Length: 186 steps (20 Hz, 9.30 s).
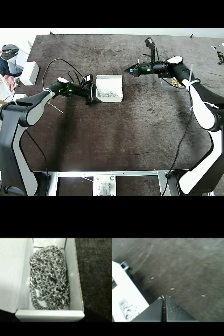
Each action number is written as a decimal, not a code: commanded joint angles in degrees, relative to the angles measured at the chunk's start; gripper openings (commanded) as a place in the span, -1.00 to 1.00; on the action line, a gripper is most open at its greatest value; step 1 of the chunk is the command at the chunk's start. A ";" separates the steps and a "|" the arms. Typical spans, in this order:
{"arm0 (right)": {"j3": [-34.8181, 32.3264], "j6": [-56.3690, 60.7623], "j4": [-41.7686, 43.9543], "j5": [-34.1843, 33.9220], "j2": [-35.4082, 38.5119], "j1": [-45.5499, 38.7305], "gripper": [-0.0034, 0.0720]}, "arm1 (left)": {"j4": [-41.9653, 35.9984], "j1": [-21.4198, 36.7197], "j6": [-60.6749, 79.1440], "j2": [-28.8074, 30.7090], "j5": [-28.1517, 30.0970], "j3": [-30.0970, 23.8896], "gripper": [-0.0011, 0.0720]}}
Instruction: Fold the box and place the chain.
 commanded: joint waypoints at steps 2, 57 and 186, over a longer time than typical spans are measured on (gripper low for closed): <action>2.21 -8.41 2.08 7.69 -3.69 1.49 -0.56 | 0.02 -0.02 0.02 0.00 0.00 0.00 -0.34; 2.16 -19.41 -21.35 4.15 -0.59 12.33 -0.27 | 0.02 -0.02 0.02 0.00 0.00 0.02 -0.34; -87.49 0.57 0.81 -57.61 90.25 2.91 -0.89 | 0.28 16.79 -46.51 15.93 64.39 -16.39 -0.94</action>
